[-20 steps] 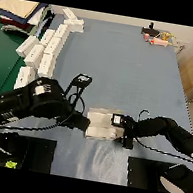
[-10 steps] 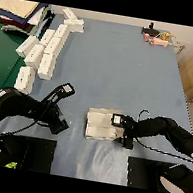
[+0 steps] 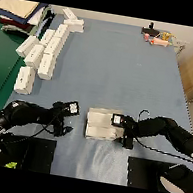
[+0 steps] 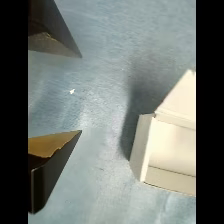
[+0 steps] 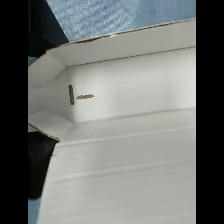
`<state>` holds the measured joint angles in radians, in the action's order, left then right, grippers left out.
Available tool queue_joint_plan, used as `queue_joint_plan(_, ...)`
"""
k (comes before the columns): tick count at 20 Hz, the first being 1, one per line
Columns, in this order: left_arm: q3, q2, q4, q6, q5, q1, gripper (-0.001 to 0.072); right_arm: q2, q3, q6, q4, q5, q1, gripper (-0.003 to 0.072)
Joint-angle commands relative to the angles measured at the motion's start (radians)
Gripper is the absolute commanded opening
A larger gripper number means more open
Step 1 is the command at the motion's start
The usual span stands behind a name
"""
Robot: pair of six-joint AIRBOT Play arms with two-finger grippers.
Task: Fold the box.
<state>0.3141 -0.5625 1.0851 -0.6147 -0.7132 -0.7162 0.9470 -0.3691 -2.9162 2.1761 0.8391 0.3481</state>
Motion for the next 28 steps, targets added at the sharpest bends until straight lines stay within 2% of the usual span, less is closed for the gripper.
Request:
queue_joint_plan(1, -0.012, -0.094, -0.114, 0.191, 0.113, -0.032, 0.0687, -0.001, 0.0, 0.0, 0.0, 0.0, 0.001, 0.0515)
queue_joint_plan(5, -0.012, -0.243, -0.461, 0.579, 0.13, -0.032, 0.0687, -0.001, 0.0, 0.0, 0.0, 0.0, 0.001, 0.0515)
queue_joint_plan(7, -0.007, -0.302, -0.559, 0.673, 0.13, -0.033, 0.0687, -0.001, 0.0, 0.0, 0.0, 0.0, 0.001, 0.0515)
queue_joint_plan(14, 0.032, -0.411, -0.57, 0.678, 0.165, -0.101, 0.0687, -0.001, 0.0, 0.0, 0.0, 0.0, 0.001, 0.0515)
queue_joint_plan(22, 0.032, -0.442, -0.578, 0.674, 0.214, -0.108, 0.0686, -0.001, 0.0, 0.0, 0.0, 0.0, 0.001, 0.0515)
queue_joint_plan(28, 0.04, -0.487, -0.629, 0.674, 0.261, -0.169, 0.0686, -0.001, 0.0, 0.0, 0.0, 0.0, 0.001, 0.0515)
